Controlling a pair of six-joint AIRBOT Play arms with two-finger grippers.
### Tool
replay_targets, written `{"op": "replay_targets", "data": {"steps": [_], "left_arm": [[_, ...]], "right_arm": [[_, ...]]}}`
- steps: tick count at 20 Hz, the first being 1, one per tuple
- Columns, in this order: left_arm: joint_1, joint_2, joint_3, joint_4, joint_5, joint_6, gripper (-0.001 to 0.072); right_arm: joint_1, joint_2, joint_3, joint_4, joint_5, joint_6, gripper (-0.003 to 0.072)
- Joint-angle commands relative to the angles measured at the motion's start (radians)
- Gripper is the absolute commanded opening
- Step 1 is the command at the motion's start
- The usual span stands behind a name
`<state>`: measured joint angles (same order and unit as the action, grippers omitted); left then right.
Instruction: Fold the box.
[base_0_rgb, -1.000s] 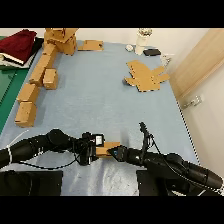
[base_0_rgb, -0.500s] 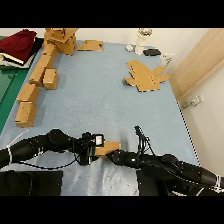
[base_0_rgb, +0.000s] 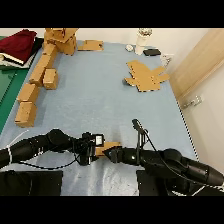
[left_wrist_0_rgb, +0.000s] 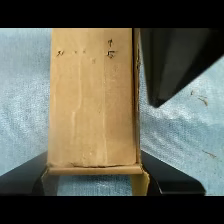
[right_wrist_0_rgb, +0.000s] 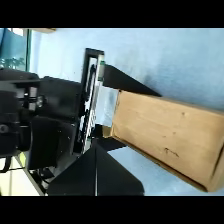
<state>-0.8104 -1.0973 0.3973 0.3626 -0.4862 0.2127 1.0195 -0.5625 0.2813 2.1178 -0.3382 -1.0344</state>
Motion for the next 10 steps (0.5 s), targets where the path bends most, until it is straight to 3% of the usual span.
{"op": "replay_targets", "data": {"steps": [1,5,10], "left_arm": [[0.000,0.000,0.001,0.000,0.001,0.000,0.0435],[0.000,0.000,0.001,0.000,0.001,0.000,0.0435],[0.000,0.000,0.001,0.000,0.018,0.001,0.0435]], "right_arm": [[-0.070,-0.007,0.121,-0.292,-0.335,0.170,0.0003],[-0.220,-0.111,0.246,-0.576,-0.721,0.248,0.0004],[-0.376,-0.238,0.326,-0.566,-0.774,0.177,0.0004]]}}
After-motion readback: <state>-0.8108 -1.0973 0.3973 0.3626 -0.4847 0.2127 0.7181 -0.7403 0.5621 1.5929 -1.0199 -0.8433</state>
